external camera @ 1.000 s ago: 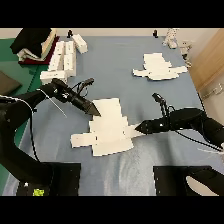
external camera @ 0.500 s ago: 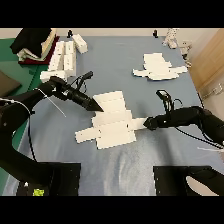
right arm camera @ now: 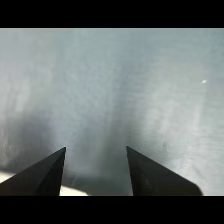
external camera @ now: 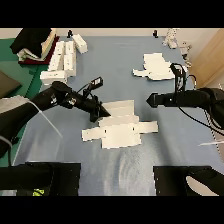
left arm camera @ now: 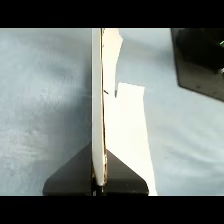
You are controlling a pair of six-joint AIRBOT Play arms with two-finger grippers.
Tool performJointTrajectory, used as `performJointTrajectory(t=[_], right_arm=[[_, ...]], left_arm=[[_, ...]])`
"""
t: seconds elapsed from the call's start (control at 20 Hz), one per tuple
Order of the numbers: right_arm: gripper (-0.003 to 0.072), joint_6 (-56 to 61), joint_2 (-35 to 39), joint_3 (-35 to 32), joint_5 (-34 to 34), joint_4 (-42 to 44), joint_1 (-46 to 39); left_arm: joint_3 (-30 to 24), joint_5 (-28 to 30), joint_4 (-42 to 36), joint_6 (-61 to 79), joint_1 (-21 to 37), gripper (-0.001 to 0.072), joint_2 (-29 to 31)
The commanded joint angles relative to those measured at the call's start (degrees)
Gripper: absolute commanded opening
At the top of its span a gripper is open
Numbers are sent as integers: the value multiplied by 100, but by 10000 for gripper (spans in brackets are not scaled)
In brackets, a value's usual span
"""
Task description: Fold the box.
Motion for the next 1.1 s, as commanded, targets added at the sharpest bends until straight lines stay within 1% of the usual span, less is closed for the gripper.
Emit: performJointTrajectory(t=[0.0,0.1,0.2,0.3,0.45,0.6,0.85,1.05], right_arm=[[592,1097,-11,181,133,-623,4],[592,1137,-55,181,129,-651,4],[591,1165,-127,181,127,-645,7],[591,1290,-227,179,127,-645,9],[591,1298,-354,179,120,-570,11],[591,1298,-424,181,122,-557,11],[591,1300,-439,181,131,-557,11],[590,1303,-439,181,122,-538,11]], left_arm=[[-745,1320,-55,566,-529,7,852],[-1143,1641,-229,940,-767,7,1322],[-1526,1976,-531,1650,-1067,7,1764],[-1873,2675,-813,2133,-1412,7,2079],[-2251,3595,-861,2439,-1904,7,2166],[-2439,4183,-870,2507,-2332,7,2166],[-2577,4328,-1049,2507,-2396,10,2133],[-2577,4170,-1049,2505,-2396,12,2031]])
